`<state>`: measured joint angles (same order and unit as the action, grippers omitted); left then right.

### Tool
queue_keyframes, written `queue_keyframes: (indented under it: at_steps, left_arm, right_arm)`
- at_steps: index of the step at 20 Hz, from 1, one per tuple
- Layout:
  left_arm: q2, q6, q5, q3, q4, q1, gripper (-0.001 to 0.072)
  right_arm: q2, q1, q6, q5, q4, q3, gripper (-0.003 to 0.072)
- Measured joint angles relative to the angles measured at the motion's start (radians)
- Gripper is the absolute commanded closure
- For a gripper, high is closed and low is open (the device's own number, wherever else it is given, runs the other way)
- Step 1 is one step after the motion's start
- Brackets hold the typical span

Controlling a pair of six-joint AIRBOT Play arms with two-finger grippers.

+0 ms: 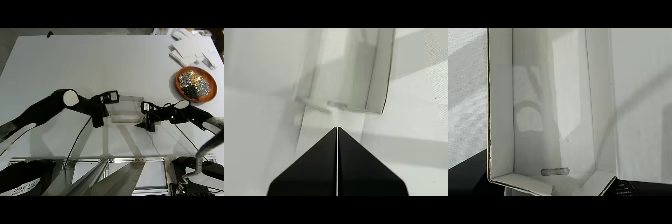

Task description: Fold the box and place the chain.

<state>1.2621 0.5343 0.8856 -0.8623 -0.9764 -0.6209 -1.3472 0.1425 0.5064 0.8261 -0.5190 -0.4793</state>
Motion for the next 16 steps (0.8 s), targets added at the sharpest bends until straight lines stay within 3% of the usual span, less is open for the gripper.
queue_keyframes:
  at_steps: [4, 9, 12, 16]
  left_arm:
    - [-0.077, 0.450, 0.043, 0.000, -0.119, 0.060, 0.0703]
    - [-0.028, 0.905, 0.044, 0.025, -0.176, 0.153, 0.0703]
    - [0.053, 1.003, 0.036, 0.032, -0.156, 0.174, 0.0702]
    - [0.148, 0.959, 0.034, 0.035, -0.018, 0.171, 0.0702]
  right_arm:
    - [0.000, 0.000, 0.000, 0.000, 0.000, 0.000, 0.0290]
    - [0.000, 0.000, 0.000, 0.000, 0.000, 0.000, 0.0290]
    - [0.000, 0.000, 0.000, 0.000, 0.000, 0.000, 0.0290]
    - [0.000, 0.000, 0.000, 0.000, 0.000, 0.000, 0.0290]
